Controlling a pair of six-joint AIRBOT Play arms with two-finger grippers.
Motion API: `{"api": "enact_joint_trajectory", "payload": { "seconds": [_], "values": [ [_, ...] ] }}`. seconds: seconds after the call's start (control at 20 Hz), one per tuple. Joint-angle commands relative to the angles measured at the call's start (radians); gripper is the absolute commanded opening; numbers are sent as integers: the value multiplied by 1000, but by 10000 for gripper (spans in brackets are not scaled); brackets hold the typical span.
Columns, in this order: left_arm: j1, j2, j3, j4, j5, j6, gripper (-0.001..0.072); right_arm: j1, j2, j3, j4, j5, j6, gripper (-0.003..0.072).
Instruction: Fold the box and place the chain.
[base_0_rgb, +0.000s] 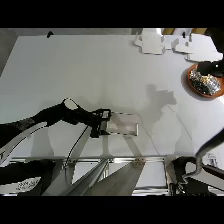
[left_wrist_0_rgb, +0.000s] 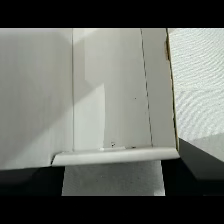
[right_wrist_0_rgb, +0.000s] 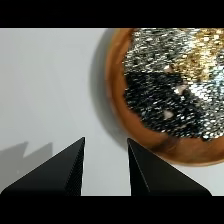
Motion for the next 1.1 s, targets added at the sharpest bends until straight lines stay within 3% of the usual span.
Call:
{"api": "enact_joint_trajectory", "payload": {
  "seconds": [0.0,0.3,0.45,0.7,0.9,1.05],
  "values": [
    [1,0,1,0,0,0,272,-87,-117,6,1,-101,-18,264],
    [1,0,1,0,0,0,272,-103,-283,6,5,-212,-27,264],
    [1,0,1,0,0,0,272,-104,-340,6,5,-213,-27,264],
    [1,0,1,0,0,0,272,-103,-356,6,9,-234,-27,263],
    [1,0,1,0,0,0,272,-103,-356,6,9,-251,-31,189],
    [1,0,1,0,0,0,272,-103,-359,6,12,-258,-31,189]
  ]
}}
